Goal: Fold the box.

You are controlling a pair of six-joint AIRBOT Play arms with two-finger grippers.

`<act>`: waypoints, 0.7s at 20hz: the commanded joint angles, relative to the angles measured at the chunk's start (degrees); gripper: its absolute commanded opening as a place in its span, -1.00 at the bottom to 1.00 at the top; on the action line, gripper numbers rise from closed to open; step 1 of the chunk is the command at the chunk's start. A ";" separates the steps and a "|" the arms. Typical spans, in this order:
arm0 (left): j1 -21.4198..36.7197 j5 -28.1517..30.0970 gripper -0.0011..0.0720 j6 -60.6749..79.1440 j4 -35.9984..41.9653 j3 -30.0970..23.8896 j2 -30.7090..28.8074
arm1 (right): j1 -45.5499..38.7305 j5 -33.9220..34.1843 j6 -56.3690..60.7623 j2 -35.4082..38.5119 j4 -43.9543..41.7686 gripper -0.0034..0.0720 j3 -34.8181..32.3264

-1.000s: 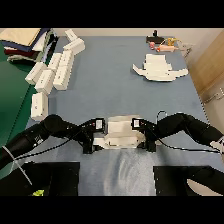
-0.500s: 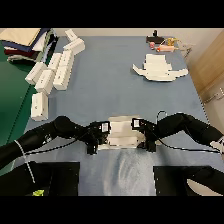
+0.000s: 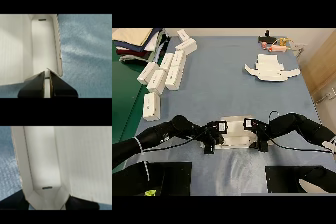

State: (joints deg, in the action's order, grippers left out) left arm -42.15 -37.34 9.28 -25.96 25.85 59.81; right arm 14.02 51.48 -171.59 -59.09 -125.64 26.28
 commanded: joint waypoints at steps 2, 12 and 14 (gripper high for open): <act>-1.09 0.74 0.19 2.64 3.04 0.20 1.22 | 0.00 0.02 0.13 0.00 -0.11 0.43 0.02; -1.03 0.76 -0.86 -13.97 -10.27 0.42 -2.51 | 0.00 0.00 0.13 0.00 -0.11 0.43 0.02; -1.03 0.68 -0.93 -22.97 -15.87 0.83 -7.15 | 0.00 0.00 0.13 0.00 -0.11 0.43 0.02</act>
